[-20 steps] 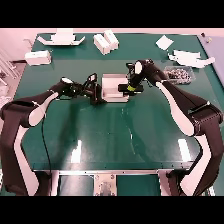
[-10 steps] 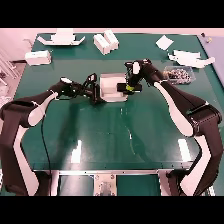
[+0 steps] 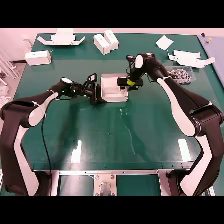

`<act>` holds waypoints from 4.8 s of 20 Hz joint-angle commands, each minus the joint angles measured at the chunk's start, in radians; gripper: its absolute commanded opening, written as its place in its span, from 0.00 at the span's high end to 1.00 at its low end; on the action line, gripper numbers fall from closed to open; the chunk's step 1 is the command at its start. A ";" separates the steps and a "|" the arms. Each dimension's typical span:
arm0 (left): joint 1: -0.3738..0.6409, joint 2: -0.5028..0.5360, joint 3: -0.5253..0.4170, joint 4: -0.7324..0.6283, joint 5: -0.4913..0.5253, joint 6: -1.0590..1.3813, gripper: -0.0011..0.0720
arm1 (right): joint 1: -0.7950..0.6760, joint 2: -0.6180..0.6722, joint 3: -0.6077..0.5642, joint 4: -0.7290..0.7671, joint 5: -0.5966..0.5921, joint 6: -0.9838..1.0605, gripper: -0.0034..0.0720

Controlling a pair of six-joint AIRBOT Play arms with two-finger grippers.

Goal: Fold the box and place the chain.

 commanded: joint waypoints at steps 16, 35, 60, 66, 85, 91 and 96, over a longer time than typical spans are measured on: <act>0.001 0.000 0.000 0.000 0.000 0.000 0.12 | -0.365 0.248 0.025 0.003 -0.047 -0.547 0.31; 0.001 0.000 0.000 0.000 0.002 0.000 0.12 | -0.629 -0.046 0.025 0.177 -0.299 -0.623 0.26; 0.001 0.000 0.000 0.000 0.000 0.000 0.12 | -0.611 -0.084 0.025 0.150 -0.251 -0.612 0.52; 0.001 0.000 0.000 0.000 0.000 0.000 0.12 | -0.597 -0.112 0.027 0.150 -0.250 -0.612 0.94; 0.001 0.000 0.000 0.000 0.000 0.000 0.12 | -0.471 0.369 0.060 0.026 -0.195 -0.597 0.94; 0.001 0.000 0.000 0.000 0.000 0.000 0.12 | -0.331 0.584 0.060 0.026 -0.228 -0.613 0.94; 0.001 0.000 0.000 0.000 0.000 0.000 0.12 | -0.160 0.694 0.060 0.026 -0.265 -0.642 0.94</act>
